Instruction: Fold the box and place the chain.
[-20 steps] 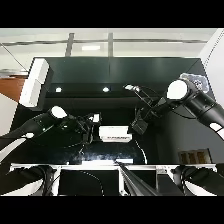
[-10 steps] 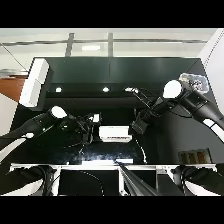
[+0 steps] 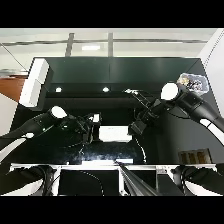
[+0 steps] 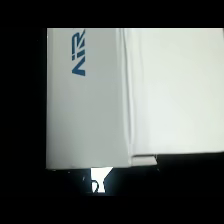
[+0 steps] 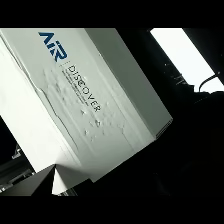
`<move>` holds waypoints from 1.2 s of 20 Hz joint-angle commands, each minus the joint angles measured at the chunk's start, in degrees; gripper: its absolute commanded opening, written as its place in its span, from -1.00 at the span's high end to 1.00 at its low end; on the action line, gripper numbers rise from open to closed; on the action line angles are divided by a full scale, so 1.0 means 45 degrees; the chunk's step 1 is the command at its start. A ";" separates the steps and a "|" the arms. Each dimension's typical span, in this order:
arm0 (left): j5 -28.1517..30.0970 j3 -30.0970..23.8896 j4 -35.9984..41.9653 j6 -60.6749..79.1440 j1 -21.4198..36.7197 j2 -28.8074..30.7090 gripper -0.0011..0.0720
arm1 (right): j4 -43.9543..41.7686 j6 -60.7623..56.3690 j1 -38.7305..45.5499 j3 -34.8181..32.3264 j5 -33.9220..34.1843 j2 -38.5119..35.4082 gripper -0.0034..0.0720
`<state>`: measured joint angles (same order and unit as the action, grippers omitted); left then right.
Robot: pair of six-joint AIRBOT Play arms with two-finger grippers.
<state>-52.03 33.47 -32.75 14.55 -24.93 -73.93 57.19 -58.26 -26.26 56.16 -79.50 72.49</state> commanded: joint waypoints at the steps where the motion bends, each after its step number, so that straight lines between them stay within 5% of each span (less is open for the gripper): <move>1: 0.0000 0.0000 -0.0005 0.0005 -0.0005 -0.0010 -0.48 | -0.0282 0.0058 0.0005 -0.0010 -0.0636 0.0102 -0.95; 24: 0.0000 0.0000 -0.0005 0.0005 -0.0005 -0.0010 -0.48 | 0.0607 -0.0151 -0.0641 -0.0010 0.1297 0.0223 -0.95</move>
<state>-52.03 33.47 -32.75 14.55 -24.93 -73.93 58.39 -58.94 -29.10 56.14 -76.07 73.45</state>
